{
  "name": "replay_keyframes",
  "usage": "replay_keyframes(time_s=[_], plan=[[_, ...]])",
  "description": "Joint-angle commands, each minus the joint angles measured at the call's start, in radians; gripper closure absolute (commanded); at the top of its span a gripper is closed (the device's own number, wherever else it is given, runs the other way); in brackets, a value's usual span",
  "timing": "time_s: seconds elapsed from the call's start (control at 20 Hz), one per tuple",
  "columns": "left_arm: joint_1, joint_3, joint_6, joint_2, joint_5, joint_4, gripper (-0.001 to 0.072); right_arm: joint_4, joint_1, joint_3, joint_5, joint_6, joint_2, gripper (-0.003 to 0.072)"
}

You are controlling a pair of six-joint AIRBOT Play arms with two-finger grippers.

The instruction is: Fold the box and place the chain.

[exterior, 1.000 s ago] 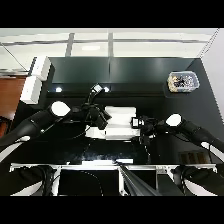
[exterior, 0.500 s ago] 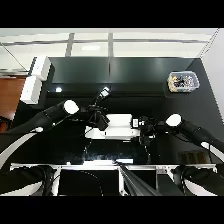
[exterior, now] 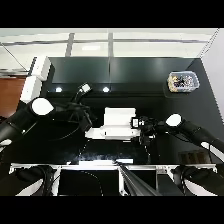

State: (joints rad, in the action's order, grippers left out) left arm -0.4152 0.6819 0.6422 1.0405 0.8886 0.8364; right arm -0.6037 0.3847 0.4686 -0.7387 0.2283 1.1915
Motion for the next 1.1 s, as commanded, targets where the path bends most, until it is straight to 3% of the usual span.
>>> replay_keyframes(time_s=[0.0, 0.05, 0.15, 0.2, 0.25, 0.4, 0.7, 0.75, 0.85, 0.9, 1.05], plan=[[0.013, -0.103, -0.183, -0.036, 0.061, -0.008, 0.0606, 0.000, 0.000, 0.000, 0.001, 0.000, 0.001, 0.0442], [-0.005, -0.127, -0.287, -0.032, 0.046, -0.007, 0.0364, 0.000, 0.000, 0.000, 0.001, 0.000, 0.001, 0.0442], [-0.043, -0.149, -0.408, -0.017, -0.029, -0.010, 0.0246, 0.000, 0.000, 0.000, 0.001, 0.000, 0.001, 0.0442], [-0.063, -0.150, -0.435, -0.005, -0.066, 0.002, 0.0153, 0.000, 0.000, 0.000, 0.001, 0.000, 0.001, 0.0442], [-0.080, -0.150, -0.478, 0.010, -0.107, 0.022, 0.0133, 0.000, 0.000, 0.000, 0.001, 0.000, 0.001, 0.0442], [-0.112, -0.149, -0.486, 0.060, -0.196, 0.032, 0.0133, 0.000, 0.000, 0.000, 0.001, 0.000, 0.001, 0.0442], [-0.190, -0.146, -0.491, 0.107, -0.235, -0.064, 0.0145, 0.000, 0.000, 0.000, 0.001, 0.000, 0.001, 0.0441], [-0.200, -0.146, -0.491, 0.107, -0.235, -0.071, 0.0191, 0.000, 0.000, 0.000, 0.001, 0.000, 0.001, 0.0441], [-0.209, -0.145, -0.490, 0.107, -0.251, -0.068, 0.0387, 0.000, 0.000, 0.000, 0.001, 0.000, 0.001, 0.0441], [-0.208, -0.145, -0.489, 0.107, -0.263, -0.068, 0.0431, 0.000, 0.000, 0.000, 0.001, 0.000, 0.001, 0.0442], [-0.209, -0.145, -0.490, 0.107, -0.276, -0.133, 0.0437, 0.000, 0.000, 0.000, 0.001, 0.000, 0.001, 0.0441]])
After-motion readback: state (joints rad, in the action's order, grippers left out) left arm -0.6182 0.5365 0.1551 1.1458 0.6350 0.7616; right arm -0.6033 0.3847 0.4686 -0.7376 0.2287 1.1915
